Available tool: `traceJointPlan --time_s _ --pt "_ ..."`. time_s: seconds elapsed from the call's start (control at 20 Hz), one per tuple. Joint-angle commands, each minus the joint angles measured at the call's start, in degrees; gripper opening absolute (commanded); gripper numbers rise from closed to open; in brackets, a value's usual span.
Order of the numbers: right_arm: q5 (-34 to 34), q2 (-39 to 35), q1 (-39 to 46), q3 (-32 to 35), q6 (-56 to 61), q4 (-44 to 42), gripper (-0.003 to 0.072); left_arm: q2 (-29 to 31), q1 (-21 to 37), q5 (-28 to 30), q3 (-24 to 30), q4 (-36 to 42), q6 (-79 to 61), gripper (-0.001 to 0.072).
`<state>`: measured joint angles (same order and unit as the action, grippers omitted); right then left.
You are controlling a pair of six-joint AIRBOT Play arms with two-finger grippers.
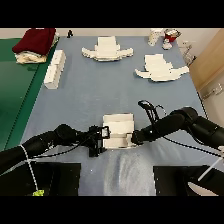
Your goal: Fold the box.
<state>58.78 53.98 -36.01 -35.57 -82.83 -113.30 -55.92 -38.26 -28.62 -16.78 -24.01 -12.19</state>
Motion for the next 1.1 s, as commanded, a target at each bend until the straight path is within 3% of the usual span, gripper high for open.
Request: traceJointPlan --time_s 0.0,0.45,1.05 --pt "0.26 3.56 -4.28 -3.85 7.15 6.84 0.0448 0.00 0.02 0.00 0.00 0.00 -0.02 0.0403" --pt "5.55 10.78 -11.78 -10.78 23.61 21.24 0.0447 0.00 0.02 0.00 0.00 0.00 -0.02 0.0403" --pt "5.68 13.68 -15.30 -11.17 32.04 21.42 0.0447 0.00 0.02 0.00 0.00 0.00 -0.02 0.0403"
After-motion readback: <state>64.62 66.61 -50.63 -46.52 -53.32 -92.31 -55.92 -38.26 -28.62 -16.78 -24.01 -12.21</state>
